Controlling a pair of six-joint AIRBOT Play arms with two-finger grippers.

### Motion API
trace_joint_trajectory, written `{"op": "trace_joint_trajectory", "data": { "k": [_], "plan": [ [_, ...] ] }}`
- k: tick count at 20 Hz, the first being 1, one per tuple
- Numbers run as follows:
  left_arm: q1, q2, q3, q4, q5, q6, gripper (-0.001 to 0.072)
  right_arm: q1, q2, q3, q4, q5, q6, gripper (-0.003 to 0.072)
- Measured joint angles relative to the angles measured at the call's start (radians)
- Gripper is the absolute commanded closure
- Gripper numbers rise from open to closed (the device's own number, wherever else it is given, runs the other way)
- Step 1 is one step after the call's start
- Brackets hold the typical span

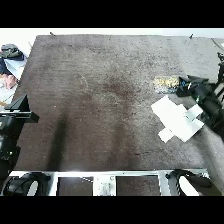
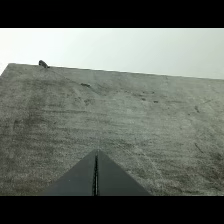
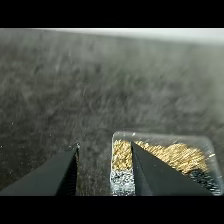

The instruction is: Fold the box and place the chain.

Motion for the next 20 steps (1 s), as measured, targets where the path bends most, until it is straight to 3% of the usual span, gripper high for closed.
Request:
{"op": "trace_joint_trajectory", "data": {
  "k": [2, 4, 8, 14, 20],
  "plan": [
    [0.000, 0.000, 0.000, 0.000, 0.000, 0.000, 0.0700, -0.170, -0.156, 0.134, -0.090, 0.244, 0.098, 0.0301],
    [0.000, 0.000, 0.000, 0.000, 0.000, 0.000, 0.0699, -0.306, -0.285, 0.270, -0.204, 0.452, 0.211, 0.0188],
    [0.000, 0.000, 0.000, 0.000, 0.000, 0.000, 0.0699, -0.475, -0.515, 0.546, -0.452, 0.777, 0.385, 0.0191],
    [0.000, 0.000, 0.000, 0.000, 0.000, 0.000, 0.0700, -0.535, -0.796, 0.897, -0.764, 1.052, 0.461, 0.0207],
    [0.000, 0.000, 0.000, 0.000, 0.000, 0.000, 0.0699, -0.557, -1.020, 1.099, -0.921, 1.167, 0.463, 0.0208]
  ]
}}
